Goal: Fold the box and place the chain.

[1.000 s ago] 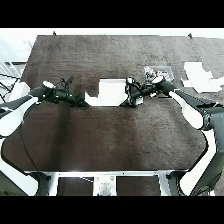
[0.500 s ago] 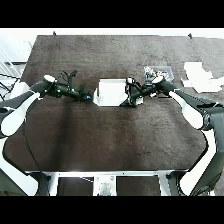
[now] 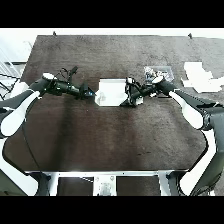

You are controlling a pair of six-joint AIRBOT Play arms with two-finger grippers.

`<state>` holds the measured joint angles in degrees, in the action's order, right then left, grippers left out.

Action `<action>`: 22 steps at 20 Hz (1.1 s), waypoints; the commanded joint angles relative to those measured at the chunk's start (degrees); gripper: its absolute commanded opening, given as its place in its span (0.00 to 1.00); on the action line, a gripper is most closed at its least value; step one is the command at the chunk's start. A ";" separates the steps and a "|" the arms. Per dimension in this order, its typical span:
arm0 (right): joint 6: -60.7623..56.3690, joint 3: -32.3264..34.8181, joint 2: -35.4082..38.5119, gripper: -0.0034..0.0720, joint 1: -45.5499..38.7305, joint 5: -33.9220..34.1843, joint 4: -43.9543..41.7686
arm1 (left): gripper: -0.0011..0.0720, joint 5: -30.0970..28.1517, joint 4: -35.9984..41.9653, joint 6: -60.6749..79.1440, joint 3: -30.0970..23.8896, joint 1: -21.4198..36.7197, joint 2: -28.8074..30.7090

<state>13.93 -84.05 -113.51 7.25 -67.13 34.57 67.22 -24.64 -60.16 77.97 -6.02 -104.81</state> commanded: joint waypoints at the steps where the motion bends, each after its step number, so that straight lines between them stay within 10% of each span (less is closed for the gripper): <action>1: 0.00 0.00 -0.02 0.67 0.04 0.00 0.00 | 0.26 -0.76 -3.41 -1.73 0.63 -1.20 0.94; 22: 0.00 0.00 -0.02 0.67 0.04 0.00 0.00 | 0.30 -6.10 -11.39 -4.11 1.84 -2.49 3.65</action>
<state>13.93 -84.05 -113.51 7.25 -67.13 34.57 60.88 -36.97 -65.41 79.81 -8.91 -100.73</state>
